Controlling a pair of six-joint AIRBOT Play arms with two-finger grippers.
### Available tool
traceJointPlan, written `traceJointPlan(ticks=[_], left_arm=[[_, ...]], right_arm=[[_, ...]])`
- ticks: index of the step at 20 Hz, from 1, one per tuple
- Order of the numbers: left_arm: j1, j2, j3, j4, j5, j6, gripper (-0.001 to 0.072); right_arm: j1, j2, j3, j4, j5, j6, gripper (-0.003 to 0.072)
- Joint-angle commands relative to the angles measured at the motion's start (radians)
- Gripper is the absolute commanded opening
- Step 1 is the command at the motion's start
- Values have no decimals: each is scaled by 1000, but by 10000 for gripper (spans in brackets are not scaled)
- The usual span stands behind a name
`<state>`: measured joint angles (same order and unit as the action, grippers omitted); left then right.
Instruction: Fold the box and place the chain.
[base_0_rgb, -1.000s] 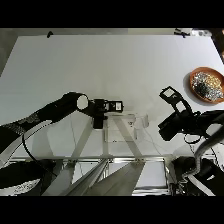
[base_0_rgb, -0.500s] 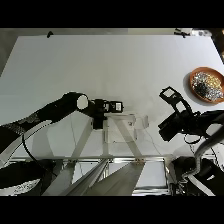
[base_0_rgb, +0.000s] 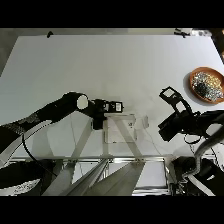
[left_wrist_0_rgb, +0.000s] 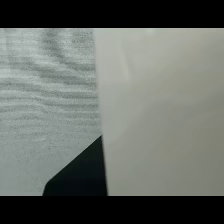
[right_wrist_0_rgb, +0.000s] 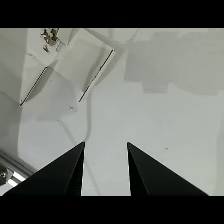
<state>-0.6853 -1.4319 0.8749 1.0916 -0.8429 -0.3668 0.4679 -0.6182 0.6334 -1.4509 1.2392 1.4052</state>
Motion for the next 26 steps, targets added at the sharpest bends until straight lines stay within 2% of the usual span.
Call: traceJointPlan(ticks=[1, 26], left_arm=[[-1, 0, 0, -1, 1, 0, 13], [0, 0, 0, 2, -13, 0, 9]], right_arm=[[0, 0, 0, 22, 0, 0, 298], [0, 0, 0, 26, 0, 0, 298]])
